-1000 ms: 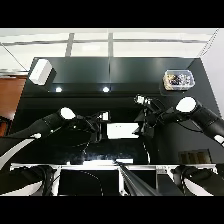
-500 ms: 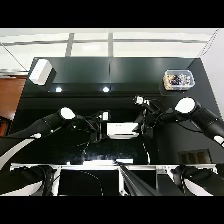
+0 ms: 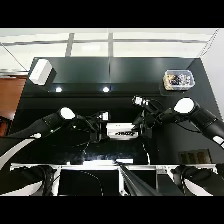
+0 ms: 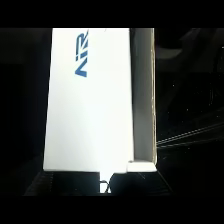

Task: Fold the box and place the chain.

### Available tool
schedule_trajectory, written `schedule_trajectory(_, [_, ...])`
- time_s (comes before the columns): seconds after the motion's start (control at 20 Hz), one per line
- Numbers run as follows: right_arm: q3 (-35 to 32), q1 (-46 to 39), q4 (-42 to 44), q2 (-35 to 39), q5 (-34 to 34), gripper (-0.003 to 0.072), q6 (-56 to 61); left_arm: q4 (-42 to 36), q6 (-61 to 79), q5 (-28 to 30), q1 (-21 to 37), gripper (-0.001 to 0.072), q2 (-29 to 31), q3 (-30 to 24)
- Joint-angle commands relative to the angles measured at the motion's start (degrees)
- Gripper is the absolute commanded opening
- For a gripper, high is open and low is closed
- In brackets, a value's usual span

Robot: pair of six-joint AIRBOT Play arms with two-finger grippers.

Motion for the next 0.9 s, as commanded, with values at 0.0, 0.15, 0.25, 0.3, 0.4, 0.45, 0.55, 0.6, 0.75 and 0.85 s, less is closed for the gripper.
schedule_trajectory(0.0, [-0.02,0.09,-0.46,0.02,1.27,0.0278,0.04,-0.04,-0.09,0.04,-0.02,0.0273,-0.04,0.04])
schedule_trajectory(0.15, [-0.02,0.09,-2.36,0.02,1.25,0.0308,0.07,-0.04,-0.09,0.04,-0.02,0.0273,-0.04,0.04])
schedule_trajectory(0.25, [-0.02,0.09,-2.34,0.02,1.18,0.0389,0.28,-0.04,-0.09,0.04,-0.02,0.0273,-0.04,0.04])
schedule_trajectory(0.3, [-0.02,0.09,-2.36,0.02,1.20,0.0389,0.28,-0.04,-0.09,0.04,-0.02,0.0273,-0.04,0.04])
schedule_trajectory(0.4, [-0.02,0.09,-2.34,0.02,1.20,0.0389,0.28,-0.04,-0.09,0.04,-0.02,0.0273,-0.04,0.04])
schedule_trajectory(0.45, [-0.02,0.09,-2.34,0.02,1.18,0.0388,0.33,-0.04,-0.09,0.04,-0.02,0.0273,-0.04,0.04])
schedule_trajectory(0.55, [-0.02,0.09,-2.29,0.02,1.03,0.0387,0.72,-0.04,-0.09,0.04,-0.02,0.0273,-0.04,0.04])
schedule_trajectory(0.6, [-0.02,0.09,-2.29,0.02,0.96,0.0387,0.90,-0.04,-0.09,0.04,-0.02,0.0273,-0.04,0.04])
schedule_trajectory(0.75, [-0.02,0.09,-2.29,0.02,0.98,0.0344,0.90,-0.04,-0.09,0.04,-0.02,0.0273,-0.04,0.04])
schedule_trajectory(0.85, [-0.02,0.09,-2.29,0.02,0.96,0.0344,0.90,-0.04,-0.09,0.04,-0.02,0.0273,-0.04,0.04])
